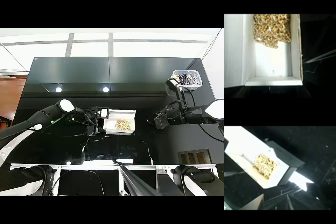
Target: Fold the box and place the chain.
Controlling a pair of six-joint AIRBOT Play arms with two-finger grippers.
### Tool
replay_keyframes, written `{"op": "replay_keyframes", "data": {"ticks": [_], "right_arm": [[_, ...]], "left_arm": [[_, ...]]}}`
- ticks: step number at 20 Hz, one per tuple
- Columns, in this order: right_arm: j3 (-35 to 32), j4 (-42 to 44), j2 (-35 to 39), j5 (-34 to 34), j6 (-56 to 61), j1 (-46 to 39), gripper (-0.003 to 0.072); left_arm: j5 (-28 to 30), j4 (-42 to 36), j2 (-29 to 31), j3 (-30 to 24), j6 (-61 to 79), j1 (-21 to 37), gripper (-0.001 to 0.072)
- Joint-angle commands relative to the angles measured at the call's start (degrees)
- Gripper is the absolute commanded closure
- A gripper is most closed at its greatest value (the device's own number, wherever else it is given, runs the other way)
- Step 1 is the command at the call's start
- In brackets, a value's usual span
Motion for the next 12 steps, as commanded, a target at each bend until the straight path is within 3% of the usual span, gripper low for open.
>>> {"op": "replay_keyframes", "data": {"ticks": [1, 2, 4, 5, 6, 9, 12], "right_arm": [[0.0, 0.0, 0.04, -0.39, 0.0, 0.0, 0.0332], [0.0, 0.09, 0.02, -1.27, 0.04, 0.0, 0.0333], [0.0, 4.02, 0.02, -4.63, 2.43, 0.11, 0.0313], [0.0, 7.32, -0.02, -7.26, 4.52, 0.11, 0.0046], [0.02, 10.29, -0.24, -9.57, 4.57, 0.11, -0.0009], [0.04, 16.5, -3.1, -16.98, 4.04, 0.11, -0.0009], [0.04, 18.91, -8.33, -18.91, -1.18, 2.25, -0.0005]], "left_arm": [[-1.75, -0.28, -0.04, 0.15, 0.79, -0.31, 0.0316], [-1.75, -0.28, -0.04, 0.15, 0.81, -0.35, 0.0362], [-1.73, -0.26, -0.04, 0.15, 0.59, -0.33, 0.0363], [-1.66, -0.26, -0.04, 0.15, 0.33, -0.33, 0.0363], [-1.49, -0.26, -0.04, 0.15, -0.52, -0.33, 0.0363], [-0.66, -0.24, -0.04, 0.15, -2.73, -0.33, 0.0363], [-0.15, -0.24, -0.04, 0.15, -2.82, -0.33, 0.0363]]}}
